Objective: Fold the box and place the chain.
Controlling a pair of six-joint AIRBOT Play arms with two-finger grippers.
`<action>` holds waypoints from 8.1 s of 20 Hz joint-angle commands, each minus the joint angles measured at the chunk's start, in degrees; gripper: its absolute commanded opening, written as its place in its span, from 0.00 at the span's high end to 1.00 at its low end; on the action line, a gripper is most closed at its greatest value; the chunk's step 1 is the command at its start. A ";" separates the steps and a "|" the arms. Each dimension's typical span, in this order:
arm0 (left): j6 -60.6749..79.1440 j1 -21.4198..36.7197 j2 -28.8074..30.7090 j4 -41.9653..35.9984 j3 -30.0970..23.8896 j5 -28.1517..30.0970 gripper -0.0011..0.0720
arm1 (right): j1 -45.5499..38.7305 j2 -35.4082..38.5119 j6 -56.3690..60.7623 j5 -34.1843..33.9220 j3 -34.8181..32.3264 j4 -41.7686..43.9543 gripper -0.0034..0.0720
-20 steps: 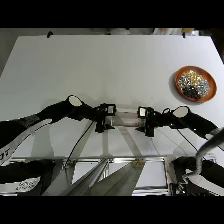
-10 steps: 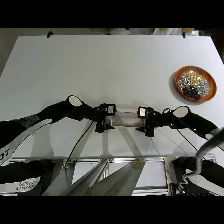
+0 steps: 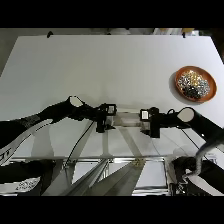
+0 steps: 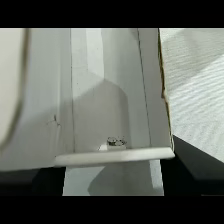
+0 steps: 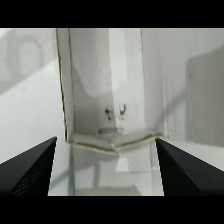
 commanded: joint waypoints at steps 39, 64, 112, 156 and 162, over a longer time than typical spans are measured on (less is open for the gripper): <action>0.04 0.04 0.04 0.17 -0.02 -0.17 0.61 | -1.53 19.89 14.97 -0.20 0.04 -10.97 0.94; 0.04 0.04 0.04 0.17 -0.02 -0.20 0.61 | 0.31 2.71 -1.20 -0.35 0.02 -3.21 0.73; 0.04 0.04 0.04 0.17 -0.02 -0.17 0.61 | -22.25 -5.09 63.39 8.79 0.00 1.99 0.94; 0.04 0.04 0.04 0.17 -0.02 -0.20 0.61 | -17.66 -0.70 61.72 18.32 0.04 13.92 0.69; 0.04 0.04 0.04 0.17 -0.02 -0.20 0.61 | -12.07 -0.70 63.41 13.20 0.04 13.90 0.59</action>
